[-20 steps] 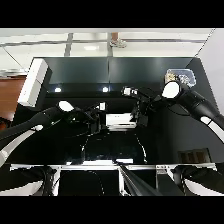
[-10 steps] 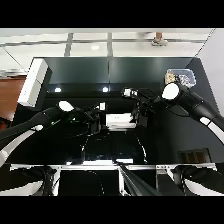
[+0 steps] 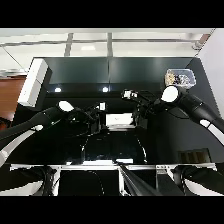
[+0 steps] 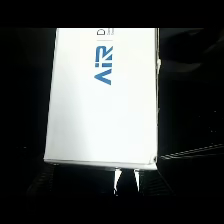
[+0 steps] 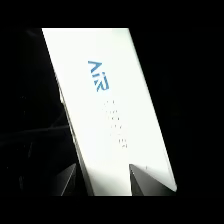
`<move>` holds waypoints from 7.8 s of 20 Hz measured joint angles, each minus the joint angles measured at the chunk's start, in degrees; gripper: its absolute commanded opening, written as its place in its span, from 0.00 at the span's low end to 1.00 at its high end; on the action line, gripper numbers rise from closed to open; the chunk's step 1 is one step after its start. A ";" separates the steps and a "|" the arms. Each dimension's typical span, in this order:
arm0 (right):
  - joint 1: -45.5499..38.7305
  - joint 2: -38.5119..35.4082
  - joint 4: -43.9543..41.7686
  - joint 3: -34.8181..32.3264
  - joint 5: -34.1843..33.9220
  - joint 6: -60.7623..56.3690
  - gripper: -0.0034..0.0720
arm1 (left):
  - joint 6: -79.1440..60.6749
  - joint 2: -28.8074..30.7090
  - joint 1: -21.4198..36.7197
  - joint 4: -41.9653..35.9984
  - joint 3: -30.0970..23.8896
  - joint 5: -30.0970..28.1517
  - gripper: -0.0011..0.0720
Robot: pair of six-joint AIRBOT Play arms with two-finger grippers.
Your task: Fold the box and place the chain.
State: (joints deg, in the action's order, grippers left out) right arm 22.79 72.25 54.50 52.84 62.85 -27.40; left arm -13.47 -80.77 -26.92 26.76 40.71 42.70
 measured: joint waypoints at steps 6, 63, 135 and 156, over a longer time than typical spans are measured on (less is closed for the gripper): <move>-9.03 -4.24 -3.76 -2.95 1.64 -14.43 0.06 | 0.00 0.00 0.00 -0.02 0.00 0.00 0.58; -30.23 -15.65 1.60 -5.92 5.42 -33.24 0.06 | 37.51 -4.81 -13.94 13.44 19.69 0.17 0.98; -33.27 -15.65 3.96 -5.92 5.14 -33.88 0.06 | 81.72 2.91 -10.40 53.59 24.24 16.55 0.43; -33.27 -15.65 2.71 -5.92 4.90 -35.21 0.06 | 70.88 24.85 67.80 50.75 0.26 20.24 0.42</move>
State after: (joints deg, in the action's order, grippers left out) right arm -10.48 56.60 57.21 46.92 67.75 -62.61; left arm 57.41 -55.92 40.88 77.52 40.97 62.94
